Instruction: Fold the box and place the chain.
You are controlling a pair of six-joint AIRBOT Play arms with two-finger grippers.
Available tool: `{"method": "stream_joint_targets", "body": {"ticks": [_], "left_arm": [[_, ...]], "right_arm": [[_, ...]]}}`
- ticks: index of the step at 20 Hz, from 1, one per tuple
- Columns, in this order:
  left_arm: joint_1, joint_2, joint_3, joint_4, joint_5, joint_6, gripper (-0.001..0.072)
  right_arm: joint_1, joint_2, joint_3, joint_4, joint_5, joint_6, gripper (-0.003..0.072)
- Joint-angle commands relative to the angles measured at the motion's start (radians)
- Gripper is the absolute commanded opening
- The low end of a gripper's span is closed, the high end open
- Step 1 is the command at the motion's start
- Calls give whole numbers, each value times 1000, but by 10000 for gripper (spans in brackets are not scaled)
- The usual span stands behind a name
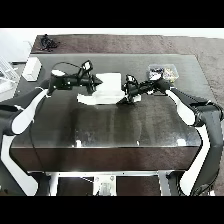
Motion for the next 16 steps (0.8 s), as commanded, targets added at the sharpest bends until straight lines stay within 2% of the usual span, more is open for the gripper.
{"method": "stream_joint_targets", "body": {"ticks": [1,2,3,4,7,8,16], "left_arm": [[49,76,0,52,-90,-56,19],[69,95,-2,93,-129,-77,58],[85,109,-1,159,-167,-105,484],[92,119,-1,225,-176,-166,673],[89,121,-2,461,-225,-278,670],[89,117,-4,492,-237,-300,670],[84,116,-75,505,-196,-294,669]], "right_arm": [[0,0,0,0,1,0,582],[0,0,0,0,0,0,582],[0,0,0,0,1,0,582],[0,0,0,0,0,0,582],[0,0,0,0,1,0,582],[0,0,0,0,0,0,582],[0,0,0,0,0,0,582]]}}
